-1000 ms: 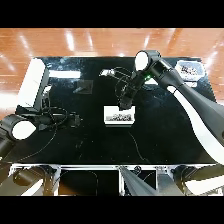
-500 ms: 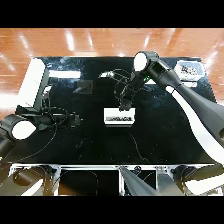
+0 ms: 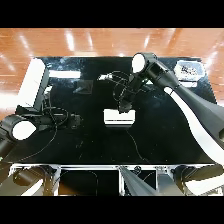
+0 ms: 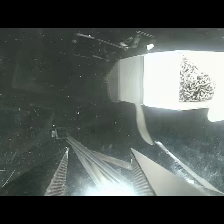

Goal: Fold the box and place the chain.

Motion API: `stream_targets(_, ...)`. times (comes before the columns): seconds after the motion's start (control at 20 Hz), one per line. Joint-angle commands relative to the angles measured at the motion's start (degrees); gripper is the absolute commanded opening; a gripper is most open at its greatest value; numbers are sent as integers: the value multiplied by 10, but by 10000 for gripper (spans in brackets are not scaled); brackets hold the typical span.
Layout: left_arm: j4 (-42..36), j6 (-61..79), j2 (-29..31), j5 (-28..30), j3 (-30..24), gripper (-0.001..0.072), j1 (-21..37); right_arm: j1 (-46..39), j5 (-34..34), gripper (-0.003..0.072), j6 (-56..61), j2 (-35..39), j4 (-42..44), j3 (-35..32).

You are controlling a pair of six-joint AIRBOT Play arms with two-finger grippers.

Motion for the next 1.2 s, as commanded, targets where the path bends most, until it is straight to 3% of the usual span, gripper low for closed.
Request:
stream_targets(0.0, 0, 0, 0, 0, 0, 508, -2, 10, -12, 220, 6, 0, -31, -2)
stream_targets(0.05, 0, 0, 0, 0, 0, 508, -2, 12, -13, 220, 6, 0, -39, -2)
stream_targets(0.1, 0, 0, 0, 0, 0, 508, -2, 12, -14, 284, 6, 0, -38, -2)
stream_targets(0.15, 0, 0, 0, 0, 0, 507, -2, 12, -16, 475, 9, 0, -39, -2)
stream_targets(0.2, 0, 0, 0, 0, 0, 507, -2, 12, -16, 509, 18, 0, -41, -2)
stream_targets(0.3, 0, 0, 0, 1, 0, 508, -2, 12, -16, 483, 19, 0, -48, -2)
stream_targets(0.35, 0, 0, 0, 1, 0, 508, -2, 12, -16, 397, 19, 0, -49, -2)
stream_targets(0.4, -1, 0, 0, 0, 0, 508, -2, 12, -16, 357, 19, 0, -49, -2)
stream_targets(0.65, 0, 0, 0, 0, 0, 508, -2, 12, -18, 354, 19, -1, -49, -2)
stream_targets(0.7, 0, 0, 0, 0, 0, 508, -2, 12, -18, 298, 19, -1, -49, -2)
stream_targets(1.15, 0, 0, 0, 1, 0, 508, -2, 18, -27, 298, 26, -1, -50, -14)
